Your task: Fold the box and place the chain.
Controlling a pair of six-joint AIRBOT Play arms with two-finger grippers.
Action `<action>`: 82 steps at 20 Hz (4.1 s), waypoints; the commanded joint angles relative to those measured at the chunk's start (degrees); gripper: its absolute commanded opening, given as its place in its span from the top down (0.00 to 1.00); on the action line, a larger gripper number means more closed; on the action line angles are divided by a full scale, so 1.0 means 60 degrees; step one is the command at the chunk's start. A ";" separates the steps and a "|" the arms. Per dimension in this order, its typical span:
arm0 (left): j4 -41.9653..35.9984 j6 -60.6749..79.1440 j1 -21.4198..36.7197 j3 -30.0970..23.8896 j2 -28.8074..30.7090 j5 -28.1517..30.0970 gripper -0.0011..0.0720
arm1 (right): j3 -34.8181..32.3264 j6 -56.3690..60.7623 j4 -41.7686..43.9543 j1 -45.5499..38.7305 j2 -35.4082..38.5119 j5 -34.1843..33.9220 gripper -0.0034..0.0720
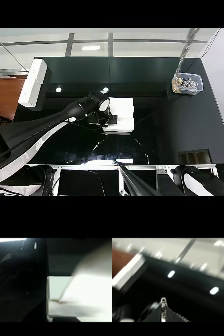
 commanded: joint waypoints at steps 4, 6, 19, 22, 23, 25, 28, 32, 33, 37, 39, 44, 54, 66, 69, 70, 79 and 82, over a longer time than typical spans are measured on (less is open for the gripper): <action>0.0004 0.0000 0.0004 0.0004 0.0004 0.0007 0.94 | -0.2980 -0.0084 0.0601 0.1872 0.0007 0.0790 0.93; 0.0004 0.0000 0.0004 0.0004 0.0004 0.0007 0.94 | -0.4098 -0.0277 0.0707 0.2211 0.0007 0.0703 0.93; 0.0004 0.0000 0.0004 0.0000 0.0004 0.0000 0.94 | -0.9446 -0.1428 0.3147 0.2965 -0.0076 -0.2601 0.93; 0.0004 0.0000 0.0004 0.0000 0.0004 0.0000 0.94 | -0.9453 -0.1424 0.2983 0.3082 -0.0226 -0.2732 0.93; 0.0000 0.0000 0.0004 0.0000 0.0004 0.0000 0.94 | -0.9453 -0.1424 0.2973 0.3078 -0.0273 -0.2725 0.93; 0.0004 0.0000 0.0004 0.0000 0.0004 0.0000 0.94 | -0.9457 -0.1424 0.2943 0.3078 -0.0372 -0.2721 0.93; 0.0004 0.0000 0.0004 0.0000 0.0004 -0.0004 0.94 | -0.9446 -0.1384 0.2845 0.2940 -0.0375 -0.2637 0.52; 0.0004 0.0000 0.0004 0.0000 0.0004 0.0000 0.94 | -0.9435 -0.1614 0.2331 0.0922 -0.0233 -0.1821 0.45; 0.0004 0.0000 0.0004 0.0000 0.0004 -0.0004 0.94 | -0.9435 -0.1606 0.1840 0.0222 -0.0222 -0.1789 0.45; 0.0004 0.0000 0.0004 0.0000 0.0004 0.0004 0.94 | -0.9577 -0.0616 -0.1672 -0.1446 -0.0233 -0.3978 0.46; 0.0004 0.0000 0.0004 0.0000 0.0004 0.0000 0.94 | -0.9959 0.1377 -0.3523 -0.1701 -0.0273 -0.5996 0.43; 0.0004 0.0000 0.0004 0.0000 0.0004 -0.0007 0.94 | -0.9723 0.2007 -0.3595 -0.1763 -0.1694 -0.7930 0.00; 0.0000 0.0000 0.0004 0.0000 0.0004 -0.0022 0.94 | -0.8550 0.2014 -0.3377 -0.1763 -0.3672 -0.8797 0.32; 0.0000 0.0000 0.0004 0.0000 0.0004 -0.0029 0.94 | -0.7588 0.1705 -0.3683 -0.1767 -0.3351 -0.7082 0.93; 0.0000 0.0000 0.0004 0.0000 0.0004 -0.0029 0.94 | -0.7246 0.1483 -0.3810 -0.1763 -0.2291 -0.6262 0.93; 0.0000 0.0000 0.0004 0.0000 0.0004 -0.0029 0.94 | -0.7169 0.1392 -0.3810 -0.1763 -0.1825 -0.6011 0.93; 0.0000 0.0000 0.0004 0.0000 0.0004 -0.0036 0.94 | -0.7071 0.1213 -0.3738 -0.1763 0.2579 -0.5184 0.93; 0.0004 0.0000 0.0004 0.0000 0.0004 -0.0036 0.94 | -0.6360 0.1118 -0.3741 -0.1763 0.3038 -0.5300 0.93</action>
